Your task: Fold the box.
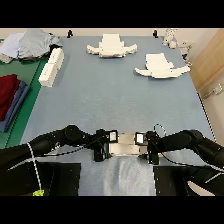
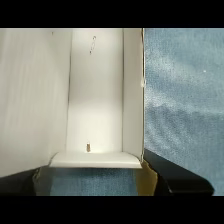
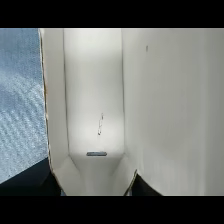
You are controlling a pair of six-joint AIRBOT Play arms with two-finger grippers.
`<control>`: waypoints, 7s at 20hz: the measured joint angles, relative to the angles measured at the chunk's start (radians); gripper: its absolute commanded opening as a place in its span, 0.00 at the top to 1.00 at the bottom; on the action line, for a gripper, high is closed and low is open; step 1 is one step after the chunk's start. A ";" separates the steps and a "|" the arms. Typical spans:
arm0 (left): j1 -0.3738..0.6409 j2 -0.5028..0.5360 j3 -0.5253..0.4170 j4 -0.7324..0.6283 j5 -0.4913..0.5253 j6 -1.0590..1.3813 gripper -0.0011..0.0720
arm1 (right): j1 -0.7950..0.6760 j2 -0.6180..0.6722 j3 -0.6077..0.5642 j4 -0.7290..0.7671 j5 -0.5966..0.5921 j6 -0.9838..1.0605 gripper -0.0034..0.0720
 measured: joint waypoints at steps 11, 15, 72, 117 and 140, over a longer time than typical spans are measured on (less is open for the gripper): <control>-0.022 -0.029 0.004 0.000 0.021 -0.019 0.06 | 0.000 0.000 0.000 0.000 0.000 0.000 0.27; -0.022 -0.031 0.005 0.003 0.032 -0.021 0.36 | 0.000 0.000 0.000 0.000 0.000 0.000 0.27; -0.022 -0.031 0.005 0.023 0.021 -0.022 0.36 | 0.000 0.157 0.217 -0.211 -0.524 1.120 0.76; -0.022 -0.031 0.005 0.021 0.022 -0.021 0.36 | 0.080 -0.128 0.251 0.058 0.148 1.187 0.95; -0.022 -0.031 0.005 0.020 0.022 -0.022 0.36 | 0.082 0.345 0.103 -0.300 -0.332 0.632 0.15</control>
